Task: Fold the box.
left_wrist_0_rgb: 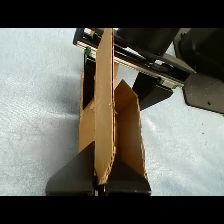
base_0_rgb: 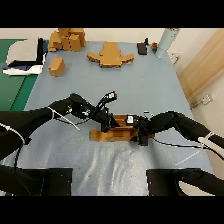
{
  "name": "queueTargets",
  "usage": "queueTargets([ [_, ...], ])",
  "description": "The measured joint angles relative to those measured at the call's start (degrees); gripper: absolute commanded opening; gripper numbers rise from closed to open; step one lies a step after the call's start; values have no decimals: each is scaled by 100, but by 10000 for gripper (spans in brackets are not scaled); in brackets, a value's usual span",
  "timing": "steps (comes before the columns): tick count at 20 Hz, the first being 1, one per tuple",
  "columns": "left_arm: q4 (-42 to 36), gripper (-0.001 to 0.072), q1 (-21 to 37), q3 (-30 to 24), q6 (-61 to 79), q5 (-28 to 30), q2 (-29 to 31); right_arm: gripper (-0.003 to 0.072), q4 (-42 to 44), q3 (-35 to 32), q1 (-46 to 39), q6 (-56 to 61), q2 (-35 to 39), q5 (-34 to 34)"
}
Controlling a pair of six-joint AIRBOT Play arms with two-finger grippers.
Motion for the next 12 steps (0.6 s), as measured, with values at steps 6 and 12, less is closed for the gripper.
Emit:
queueTargets([
  [6,-2,16,0,0,0,2,0,530,-7,0,0,0,0,-7],
  [12,-7,16,0,0,0,11,0,642,-20,-2,4,0,-2,116],
])
